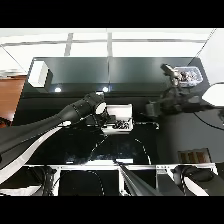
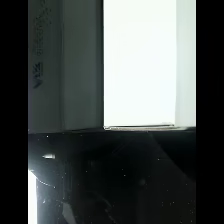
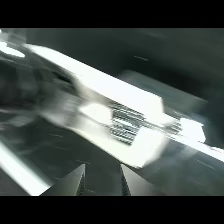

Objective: Fold the box and place the chain.

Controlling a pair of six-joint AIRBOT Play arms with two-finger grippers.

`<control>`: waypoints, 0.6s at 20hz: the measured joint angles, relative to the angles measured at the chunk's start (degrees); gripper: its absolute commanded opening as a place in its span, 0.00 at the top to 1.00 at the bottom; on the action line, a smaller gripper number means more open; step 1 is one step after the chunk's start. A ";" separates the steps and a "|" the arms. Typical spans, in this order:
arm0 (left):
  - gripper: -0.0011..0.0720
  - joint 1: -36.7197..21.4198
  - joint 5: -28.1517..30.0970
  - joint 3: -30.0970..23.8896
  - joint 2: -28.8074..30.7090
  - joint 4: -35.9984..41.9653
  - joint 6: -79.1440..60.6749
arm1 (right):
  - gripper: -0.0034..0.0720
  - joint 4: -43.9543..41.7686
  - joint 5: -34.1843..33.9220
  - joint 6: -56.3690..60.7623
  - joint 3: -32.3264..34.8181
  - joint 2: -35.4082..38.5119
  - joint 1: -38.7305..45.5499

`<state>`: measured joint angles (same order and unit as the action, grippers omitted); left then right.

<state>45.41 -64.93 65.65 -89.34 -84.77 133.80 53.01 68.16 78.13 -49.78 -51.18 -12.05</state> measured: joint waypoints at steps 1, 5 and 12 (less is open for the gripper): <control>0.95 0.00 0.02 0.00 0.00 0.00 -0.02 | 0.59 2.69 0.31 -1.03 2.19 2.10 2.19; 0.95 0.00 0.00 0.00 0.00 0.00 -0.02 | 0.00 7.34 -4.98 -9.75 13.53 6.97 6.91; 0.95 0.00 -0.15 0.00 0.00 0.00 -0.04 | 0.00 6.88 -19.82 -36.54 25.40 4.35 4.13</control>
